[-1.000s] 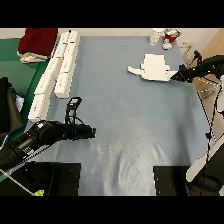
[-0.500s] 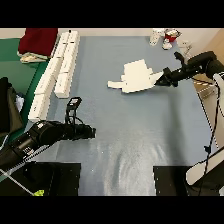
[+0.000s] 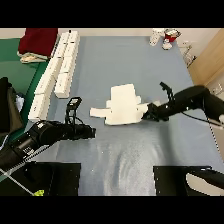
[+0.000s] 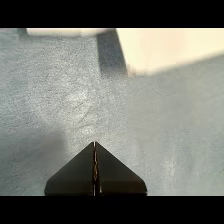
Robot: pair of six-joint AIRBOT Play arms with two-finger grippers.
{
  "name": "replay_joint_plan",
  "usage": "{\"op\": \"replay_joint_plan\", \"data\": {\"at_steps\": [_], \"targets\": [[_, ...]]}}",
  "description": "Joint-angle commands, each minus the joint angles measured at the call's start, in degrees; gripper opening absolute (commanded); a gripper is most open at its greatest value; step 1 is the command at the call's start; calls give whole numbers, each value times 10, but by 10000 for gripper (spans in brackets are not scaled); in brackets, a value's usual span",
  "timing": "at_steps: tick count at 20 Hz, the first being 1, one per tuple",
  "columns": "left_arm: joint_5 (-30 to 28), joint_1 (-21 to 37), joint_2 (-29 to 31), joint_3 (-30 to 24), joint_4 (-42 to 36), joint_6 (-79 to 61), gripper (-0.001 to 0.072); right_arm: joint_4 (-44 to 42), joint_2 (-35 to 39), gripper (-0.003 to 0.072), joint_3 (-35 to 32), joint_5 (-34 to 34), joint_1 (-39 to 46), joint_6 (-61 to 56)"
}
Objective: Fold the box.
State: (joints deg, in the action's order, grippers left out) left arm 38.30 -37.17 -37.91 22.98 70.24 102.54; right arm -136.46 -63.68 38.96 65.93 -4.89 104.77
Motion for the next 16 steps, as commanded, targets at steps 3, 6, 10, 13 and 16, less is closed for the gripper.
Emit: {"op": "replay_joint_plan", "data": {"at_steps": [3,6,10,13,16], "targets": [[0,0,0,0,0,0,12,23,120,5,-128,-45,-40,-66],[0,0,0,0,0,0,12,79,127,436,-125,-66,-40,-129],[0,0,0,0,0,0,12,174,126,432,-95,-80,-10,-194],[0,0,0,0,0,0,12,189,122,401,-83,-74,74,-181],[0,0,0,0,0,0,12,153,87,401,-83,-54,174,-89]]}}
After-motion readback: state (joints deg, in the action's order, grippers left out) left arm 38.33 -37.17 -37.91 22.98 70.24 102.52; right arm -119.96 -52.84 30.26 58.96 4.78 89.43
